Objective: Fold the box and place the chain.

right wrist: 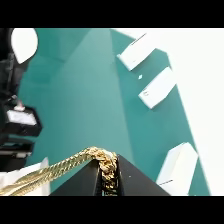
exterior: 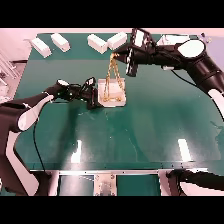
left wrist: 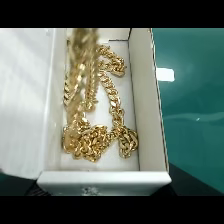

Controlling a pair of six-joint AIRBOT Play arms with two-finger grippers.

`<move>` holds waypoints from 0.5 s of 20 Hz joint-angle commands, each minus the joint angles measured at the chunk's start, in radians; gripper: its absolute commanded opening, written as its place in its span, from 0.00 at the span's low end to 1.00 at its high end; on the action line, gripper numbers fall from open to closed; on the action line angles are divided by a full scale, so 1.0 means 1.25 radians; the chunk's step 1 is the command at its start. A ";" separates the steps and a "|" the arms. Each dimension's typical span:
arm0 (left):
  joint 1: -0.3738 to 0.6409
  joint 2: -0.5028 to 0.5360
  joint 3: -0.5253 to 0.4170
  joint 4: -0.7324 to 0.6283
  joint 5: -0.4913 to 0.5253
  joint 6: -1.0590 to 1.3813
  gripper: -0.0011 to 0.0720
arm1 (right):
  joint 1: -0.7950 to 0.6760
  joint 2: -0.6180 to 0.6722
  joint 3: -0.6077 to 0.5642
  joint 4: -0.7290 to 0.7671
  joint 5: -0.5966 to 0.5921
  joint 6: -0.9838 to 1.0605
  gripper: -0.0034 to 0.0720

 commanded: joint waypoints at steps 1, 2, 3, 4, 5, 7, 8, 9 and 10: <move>0.001 0.001 0.001 0.000 0.001 0.000 0.74 | 0.014 0.001 0.054 0.000 -0.028 0.004 0.05; 0.001 0.000 0.001 0.000 0.001 0.000 0.74 | 0.018 0.001 0.066 -0.001 -0.034 0.004 0.05; 0.001 0.001 0.001 0.000 0.001 0.000 0.74 | 0.023 0.001 0.077 -0.002 -0.043 0.004 0.05; 0.001 0.001 0.001 0.000 0.001 0.000 0.74 | 0.030 0.001 0.086 -0.002 -0.053 0.007 0.05; 0.001 0.000 0.001 0.000 0.001 0.000 0.74 | 0.034 0.001 0.093 -0.007 -0.065 0.028 0.05; 0.001 0.001 0.001 0.000 0.001 0.000 0.74 | 0.038 0.001 0.096 -0.042 -0.064 0.080 0.05; 0.001 0.001 0.000 0.000 0.001 0.000 0.74 | 0.038 0.000 0.094 -0.081 -0.063 0.131 0.05; 0.001 0.000 0.001 0.000 0.001 0.000 0.74 | 0.038 0.000 0.090 -0.118 -0.063 0.176 0.05; 0.001 0.001 0.001 0.000 0.001 0.000 0.74 | 0.038 0.000 0.082 -0.140 -0.060 0.201 0.05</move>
